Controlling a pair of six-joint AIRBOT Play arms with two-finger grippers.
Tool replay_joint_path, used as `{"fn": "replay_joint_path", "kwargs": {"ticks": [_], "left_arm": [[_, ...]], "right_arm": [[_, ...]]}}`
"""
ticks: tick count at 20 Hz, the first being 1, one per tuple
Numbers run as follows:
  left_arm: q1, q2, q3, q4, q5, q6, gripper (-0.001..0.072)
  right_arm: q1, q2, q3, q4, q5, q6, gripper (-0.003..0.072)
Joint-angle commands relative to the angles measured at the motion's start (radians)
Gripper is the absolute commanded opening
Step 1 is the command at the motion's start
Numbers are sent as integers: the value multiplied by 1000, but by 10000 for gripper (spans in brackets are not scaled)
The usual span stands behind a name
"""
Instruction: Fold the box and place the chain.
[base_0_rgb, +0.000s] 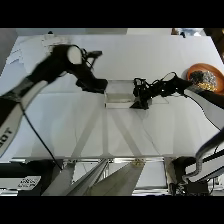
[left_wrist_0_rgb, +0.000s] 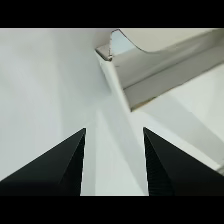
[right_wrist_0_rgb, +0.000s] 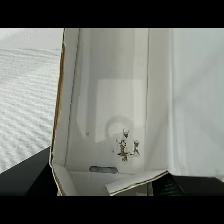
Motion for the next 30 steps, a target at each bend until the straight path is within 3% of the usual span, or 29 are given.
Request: {"fn": "replay_joint_path", "kwargs": {"ticks": [1, 4, 8, 10, 13, 16, 21, 22, 30], "left_arm": [[141, 90, -39, -301, 52, 365, 416], [233, 127, -185, -470, 171, 715, 416], [287, 115, -420, -504, 274, 1387, 421], [316, 65, -492, -608, 243, 1760, 567], [359, -82, -502, -818, 119, 2138, 582], [345, -182, -497, -916, 92, 2190, 648], [299, -182, -487, -887, 114, 2224, 662], [283, -179, -487, -872, 127, 2222, 700], [232, -171, -486, -875, 220, 2181, 700]], "right_arm": [[-1, 1, 1, 0, 0, 0, 433], [-1, 1, 1, 0, 0, 0, 433], [-1, 1, 1, 0, 0, 0, 433], [-1, 1, 1, 0, 0, 0, 433], [-1, 1, 1, 0, 0, 0, 433], [-1, 1, 1, 0, 0, 0, 433], [-1, 1, 1, 0, 0, 0, 433], [-1, 1, 1, 0, 0, 0, 433], [-1, 1, 1, 0, 0, 0, 433]]}}
